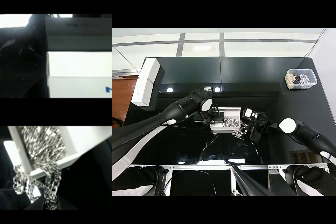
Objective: Fold the box and place the chain.
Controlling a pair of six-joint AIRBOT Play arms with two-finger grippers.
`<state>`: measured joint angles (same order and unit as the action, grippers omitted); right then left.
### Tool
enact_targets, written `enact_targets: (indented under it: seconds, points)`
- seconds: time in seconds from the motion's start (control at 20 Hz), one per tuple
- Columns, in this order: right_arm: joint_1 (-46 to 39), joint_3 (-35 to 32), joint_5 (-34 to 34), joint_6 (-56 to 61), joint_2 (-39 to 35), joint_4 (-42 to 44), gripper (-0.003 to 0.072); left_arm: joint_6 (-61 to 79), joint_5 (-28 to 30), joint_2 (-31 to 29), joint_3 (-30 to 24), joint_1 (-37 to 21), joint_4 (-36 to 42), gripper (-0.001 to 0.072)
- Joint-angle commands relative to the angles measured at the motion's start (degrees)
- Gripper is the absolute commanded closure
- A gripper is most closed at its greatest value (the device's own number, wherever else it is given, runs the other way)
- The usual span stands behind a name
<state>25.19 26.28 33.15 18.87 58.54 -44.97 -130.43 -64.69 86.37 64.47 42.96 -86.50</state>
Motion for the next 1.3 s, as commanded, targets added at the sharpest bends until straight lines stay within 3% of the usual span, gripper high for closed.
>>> enact_targets:
  seconds: [0.0, 0.4, 0.6, 0.9, 1.25]
  points:
    - [-1.2, 0.0, 3.1, 5.7, -4.7, 0.1, 0.0678, -0.1, 0.1, 0.0, 0.0, 0.0, 0.0, 0.0683]
    - [-1.2, 8.3, 12.4, 21.7, -8.2, 0.8, 0.0676, -0.1, 0.1, 0.0, 0.0, 0.0, 0.0, 0.0683]
    - [-1.2, 13.8, 16.0, 25.9, -8.1, 8.5, 0.0673, -0.1, 0.2, 0.0, 0.0, 0.0, 0.0, 0.0682]
    - [-1.1, 15.5, 10.5, 25.9, -7.6, 21.9, 0.0672, -0.1, 0.1, 0.0, 0.0, 0.0, 0.0, 0.0682]
    - [-1.0, 13.8, 9.0, 28.3, -6.4, 23.5, 0.0672, -0.1, 0.1, 0.0, 0.0, 0.0, 0.0, 0.0683]
